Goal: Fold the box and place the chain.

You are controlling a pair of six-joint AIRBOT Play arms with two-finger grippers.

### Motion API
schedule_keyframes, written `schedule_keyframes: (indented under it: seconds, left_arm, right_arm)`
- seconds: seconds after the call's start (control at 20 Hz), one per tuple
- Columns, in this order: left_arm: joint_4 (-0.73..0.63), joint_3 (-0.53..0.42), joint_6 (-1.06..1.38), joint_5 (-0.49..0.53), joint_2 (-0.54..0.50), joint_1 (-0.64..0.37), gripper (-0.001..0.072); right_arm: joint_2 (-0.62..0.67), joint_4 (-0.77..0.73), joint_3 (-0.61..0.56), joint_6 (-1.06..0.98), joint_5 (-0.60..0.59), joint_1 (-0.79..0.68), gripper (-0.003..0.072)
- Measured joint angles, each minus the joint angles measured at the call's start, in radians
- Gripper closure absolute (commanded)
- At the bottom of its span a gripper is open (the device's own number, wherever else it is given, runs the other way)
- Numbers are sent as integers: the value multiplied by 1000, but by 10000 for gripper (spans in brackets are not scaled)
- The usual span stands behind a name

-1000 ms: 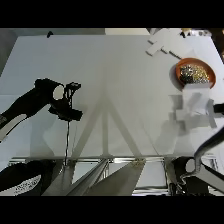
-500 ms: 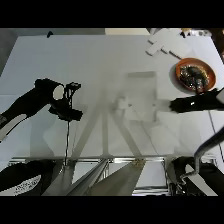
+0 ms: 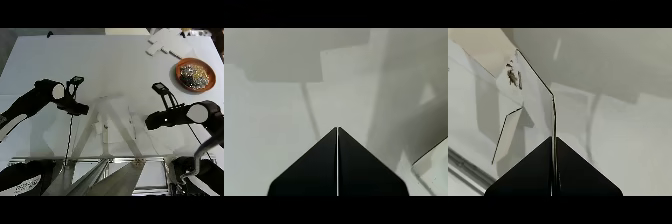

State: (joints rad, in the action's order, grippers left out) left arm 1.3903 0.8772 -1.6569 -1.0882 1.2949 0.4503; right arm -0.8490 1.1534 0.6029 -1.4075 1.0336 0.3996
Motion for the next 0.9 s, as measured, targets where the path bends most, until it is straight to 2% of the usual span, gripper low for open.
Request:
schedule_keyframes:
  seconds: [0.1, 0.15, 0.35, 0.45, 0.65, 0.8, 0.9]
  left_arm:
    - [-18, 0, 60, 23, 0, 0, 168]
    - [-35, 0, 101, 29, 0, 0, 72]
    - [-129, 0, 314, 47, 0, -22, 65]
    - [-246, 0, 455, 40, 0, -83, 77]
    - [-578, 0, 748, -91, 0, -250, 85]
    - [-654, -24, 872, -166, 5, -286, 86]
    - [-704, -57, 948, -174, 23, -278, 86]
  right_arm:
    - [0, 3, -2, -6, -18, 19, 668]
    - [0, 6, -3, -7, -24, 26, 668]
    - [0, 20, -3, -11, -37, 37, 668]
    - [0, 23, -3, -11, -39, 39, 668]
    - [0, 28, -3, -14, -44, 40, 668]
    - [0, 28, -3, -14, -47, 40, 668]
    - [0, 29, -3, -14, -50, 40, 668]
